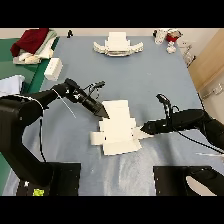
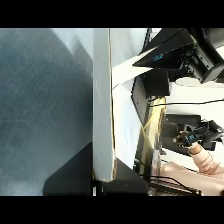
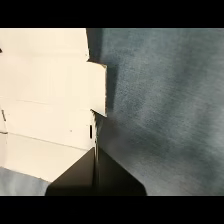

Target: Fold the box.

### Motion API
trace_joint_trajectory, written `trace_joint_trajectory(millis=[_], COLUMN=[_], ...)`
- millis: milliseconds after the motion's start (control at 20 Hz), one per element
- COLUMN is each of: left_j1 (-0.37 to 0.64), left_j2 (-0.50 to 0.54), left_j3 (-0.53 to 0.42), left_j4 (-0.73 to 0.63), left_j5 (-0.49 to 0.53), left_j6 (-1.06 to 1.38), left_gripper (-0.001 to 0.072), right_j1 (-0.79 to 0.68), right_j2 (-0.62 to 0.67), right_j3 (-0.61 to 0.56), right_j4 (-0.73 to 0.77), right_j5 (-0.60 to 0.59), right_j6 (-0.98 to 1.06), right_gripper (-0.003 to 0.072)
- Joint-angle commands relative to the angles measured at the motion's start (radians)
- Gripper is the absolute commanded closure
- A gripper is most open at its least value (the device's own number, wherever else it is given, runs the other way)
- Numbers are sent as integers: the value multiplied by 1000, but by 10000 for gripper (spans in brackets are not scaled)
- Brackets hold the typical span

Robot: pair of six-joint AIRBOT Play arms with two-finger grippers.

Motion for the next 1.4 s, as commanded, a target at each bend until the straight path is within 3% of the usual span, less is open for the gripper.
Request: trace_joint_trajectory(millis=[0, 50, 100, 300, 450, 550, 650, 800, 1100, 1200, 1350], left_j1=[-13, -13, -13, -16, -34, -53, -78, -116, -260, -314, -337], left_j2=[-1, -1, 1, 69, 149, 187, 228, 348, 718, 777, 759], left_j3=[3, 3, 5, 16, 9, -9, -49, -190, -536, -605, -638], left_j4=[0, -9, -24, -60, -56, -27, 9, 11, -55, -72, -144], left_j5=[8, 7, 8, 72, 125, 137, 172, 355, 767, 826, 832], left_j6=[27, 65, 116, 261, 343, 374, 406, 484, 796, 871, 890], left_gripper=[696, 697, 699, 702, 703, 703, 704, 705, 702, 700, 699], right_j1=[1, 1, 0, 0, 0, 0, 0, 0, 1, 1, 1], right_j2=[0, 1, 2, 2, 2, 2, 2, 2, 0, 0, 0], right_j3=[0, 0, 1, 52, 90, 118, 152, 196, 199, 199, 199], right_j4=[-8, -28, -61, -326, -597, -666, -662, -663, -662, -661, -652], right_j5=[3, 11, 26, 58, 86, 104, 135, 154, 212, 221, 220], right_j6=[-2, -4, -4, 53, 272, 354, 390, 475, 594, 602, 618], right_gripper=[639, 474, 371, 371, 371, 362, 152, 144, 144, 145, 145])
